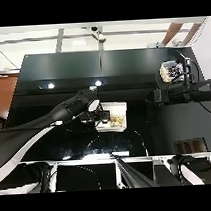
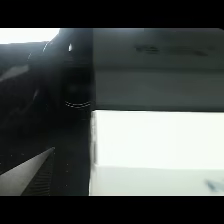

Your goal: Fold the box and place the chain.

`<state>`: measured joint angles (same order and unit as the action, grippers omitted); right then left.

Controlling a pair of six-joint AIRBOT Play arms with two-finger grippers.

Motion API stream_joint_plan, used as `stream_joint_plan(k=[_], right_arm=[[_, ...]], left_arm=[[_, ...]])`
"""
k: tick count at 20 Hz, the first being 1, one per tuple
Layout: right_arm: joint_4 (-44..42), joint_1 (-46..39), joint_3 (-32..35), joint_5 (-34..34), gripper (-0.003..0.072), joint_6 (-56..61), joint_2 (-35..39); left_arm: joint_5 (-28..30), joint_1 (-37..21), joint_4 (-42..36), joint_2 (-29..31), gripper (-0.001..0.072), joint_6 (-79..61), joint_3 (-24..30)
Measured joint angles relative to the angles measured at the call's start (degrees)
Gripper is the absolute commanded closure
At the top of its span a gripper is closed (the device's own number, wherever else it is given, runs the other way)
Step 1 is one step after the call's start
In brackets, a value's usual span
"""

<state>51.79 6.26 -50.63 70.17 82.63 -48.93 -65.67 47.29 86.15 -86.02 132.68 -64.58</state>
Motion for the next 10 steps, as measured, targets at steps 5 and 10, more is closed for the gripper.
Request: stream_joint_plan(k=[5,10], right_arm=[[0.11,-1.25,0.00,0.85,0.0355,-0.31,0.44],[1.25,-1.53,0.00,1.16,0.0354,-0.31,0.52]], left_arm=[[-4.87,-2.75,0.33,4.94,0.0103,-17.46,-3.58],[-13.14,-14.93,-3.82,14.12,0.0103,-40.98,-2.60]])
